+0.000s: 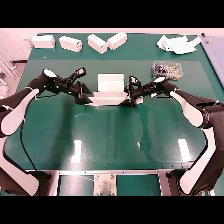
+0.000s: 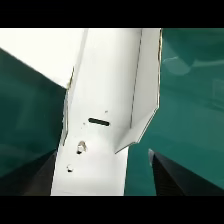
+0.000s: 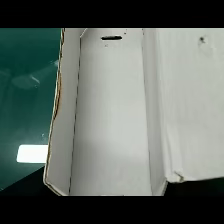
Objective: Fold the box and place the chain.
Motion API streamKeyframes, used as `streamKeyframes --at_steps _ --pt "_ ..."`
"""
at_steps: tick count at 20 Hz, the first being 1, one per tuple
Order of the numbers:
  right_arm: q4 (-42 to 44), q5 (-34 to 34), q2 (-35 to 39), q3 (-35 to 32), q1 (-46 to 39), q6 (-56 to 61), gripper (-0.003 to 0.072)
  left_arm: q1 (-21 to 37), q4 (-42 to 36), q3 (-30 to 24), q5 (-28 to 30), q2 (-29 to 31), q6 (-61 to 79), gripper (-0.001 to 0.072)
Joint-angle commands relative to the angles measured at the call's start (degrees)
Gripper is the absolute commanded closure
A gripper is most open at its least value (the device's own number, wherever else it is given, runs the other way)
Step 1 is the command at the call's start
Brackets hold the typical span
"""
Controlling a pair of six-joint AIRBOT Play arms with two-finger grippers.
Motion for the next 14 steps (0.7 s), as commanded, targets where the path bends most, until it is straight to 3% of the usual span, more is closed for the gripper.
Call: streamKeyframes --at_steps 1,14 --pt "0.0 0.0 0.0 0.0 0.0 0.0 0.0106 -0.5 0.3 0.0 3.5 0.0 0.2 0.0046" --pt "0.0 0.0 0.0 0.0 0.0 0.0 0.0106 -1.7 -0.9 0.0 4.2 -0.8 2.1 0.0049"
